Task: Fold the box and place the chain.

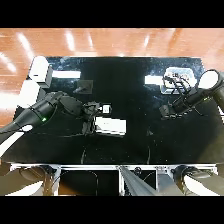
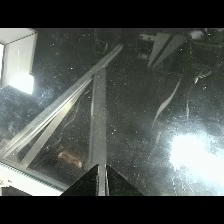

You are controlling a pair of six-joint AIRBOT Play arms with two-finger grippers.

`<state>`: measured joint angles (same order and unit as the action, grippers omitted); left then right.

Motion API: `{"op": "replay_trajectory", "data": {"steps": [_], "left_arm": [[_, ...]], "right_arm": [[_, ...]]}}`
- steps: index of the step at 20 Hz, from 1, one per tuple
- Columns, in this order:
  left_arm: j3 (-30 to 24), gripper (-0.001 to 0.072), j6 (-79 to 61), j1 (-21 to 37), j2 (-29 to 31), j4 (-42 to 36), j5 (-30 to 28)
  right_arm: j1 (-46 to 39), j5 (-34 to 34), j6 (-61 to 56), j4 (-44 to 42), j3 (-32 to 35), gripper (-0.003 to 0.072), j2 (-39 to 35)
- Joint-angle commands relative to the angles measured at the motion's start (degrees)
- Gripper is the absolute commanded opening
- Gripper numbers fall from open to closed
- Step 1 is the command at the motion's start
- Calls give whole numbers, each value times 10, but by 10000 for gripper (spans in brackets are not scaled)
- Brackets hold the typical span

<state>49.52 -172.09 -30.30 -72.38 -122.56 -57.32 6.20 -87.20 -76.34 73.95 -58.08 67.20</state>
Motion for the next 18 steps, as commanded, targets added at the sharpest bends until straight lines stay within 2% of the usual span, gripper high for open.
{"op": "replay_trajectory", "data": {"steps": [1, 18], "left_arm": [[-13, 619, 0, -1, 0, 2, 25], [-15, 594, 0, -2, -15, 1, 35]], "right_arm": [[0, 0, 0, 0, 0, 73, 0], [0, 3, 0, 0, 0, 73, 0]]}}
